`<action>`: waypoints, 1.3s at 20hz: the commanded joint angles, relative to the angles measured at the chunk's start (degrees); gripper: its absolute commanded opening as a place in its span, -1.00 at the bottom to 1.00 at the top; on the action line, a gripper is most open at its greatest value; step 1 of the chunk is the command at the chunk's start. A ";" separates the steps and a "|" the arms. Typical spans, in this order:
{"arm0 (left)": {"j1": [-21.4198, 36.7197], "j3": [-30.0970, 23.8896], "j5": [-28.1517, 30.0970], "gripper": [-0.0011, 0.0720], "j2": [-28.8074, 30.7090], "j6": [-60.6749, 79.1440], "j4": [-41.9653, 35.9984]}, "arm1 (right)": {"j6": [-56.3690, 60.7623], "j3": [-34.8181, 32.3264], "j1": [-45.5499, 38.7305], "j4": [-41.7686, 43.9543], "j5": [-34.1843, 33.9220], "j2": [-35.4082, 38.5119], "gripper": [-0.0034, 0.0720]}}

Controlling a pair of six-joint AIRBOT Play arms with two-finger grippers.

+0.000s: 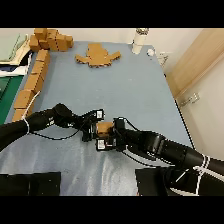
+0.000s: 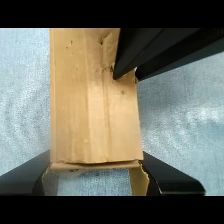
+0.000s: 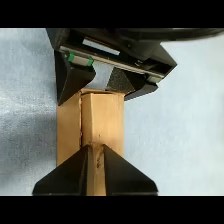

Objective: Fold the box.

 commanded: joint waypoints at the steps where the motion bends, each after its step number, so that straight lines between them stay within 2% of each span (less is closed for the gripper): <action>1: 0.02 0.00 0.00 0.29 -0.02 -0.02 0.00 | 0.02 -0.09 0.04 2.73 -1.81 -0.20 -0.54; 4: 0.02 0.00 0.02 0.29 -0.02 -0.02 0.00 | 0.02 -0.07 0.04 3.23 -2.62 -0.98 -0.52; 5: 0.02 0.00 0.02 0.29 -0.02 -0.02 0.00 | 0.02 -0.07 0.04 3.23 -2.47 -0.98 -0.37; 6: 0.02 0.00 0.02 0.29 -0.02 -0.02 0.00 | 0.02 0.09 0.04 3.32 -2.47 -0.76 -0.10; 9: 0.02 0.00 0.00 0.29 -0.02 -0.02 0.00 | 1.07 1.51 0.02 3.43 -3.17 2.38 -0.06; 10: 0.02 0.00 0.02 0.29 -0.02 -0.02 0.00 | 6.93 2.23 -0.02 3.67 -3.89 4.15 -0.07; 11: 0.02 0.00 0.02 0.29 -0.02 -0.02 0.00 | 18.67 2.97 -0.35 3.82 -5.73 5.97 -0.25; 12: 0.02 0.00 0.02 0.29 -0.02 -0.02 0.00 | 28.72 3.21 -1.70 3.13 -8.31 7.23 -0.86; 14: 0.02 0.00 0.02 0.29 -0.02 -0.02 0.00 | 38.18 3.26 -6.95 5.40 -15.23 8.20 -0.90; 15: 0.02 0.00 0.00 0.29 -0.02 -0.02 0.00 | 38.03 3.26 -10.62 9.60 -17.16 8.17 -0.90; 17: 0.02 0.00 0.02 0.29 -0.02 -0.02 0.00 | 33.81 3.26 -20.28 24.35 -16.33 7.91 -0.90; 19: 0.02 0.00 0.02 0.29 -0.02 -0.02 0.00 | 22.49 3.43 -30.93 43.93 -15.32 5.68 -0.90; 21: 0.02 0.00 0.02 0.29 -0.02 -0.02 0.00 | 7.41 4.90 -40.94 65.85 -19.04 -0.13 -0.90; 23: 0.02 0.00 0.00 0.29 -0.02 -0.02 0.00 | -4.50 8.41 -48.06 83.38 -30.18 -9.07 -0.91; 25: 0.02 0.00 0.02 0.29 -0.02 -0.02 0.00 | -10.27 13.03 -51.63 94.07 -47.36 -19.30 -0.91; 26: 0.02 0.00 0.02 0.29 -0.02 -0.02 0.00 | -10.95 14.03 -51.89 96.91 -52.26 -22.51 -0.91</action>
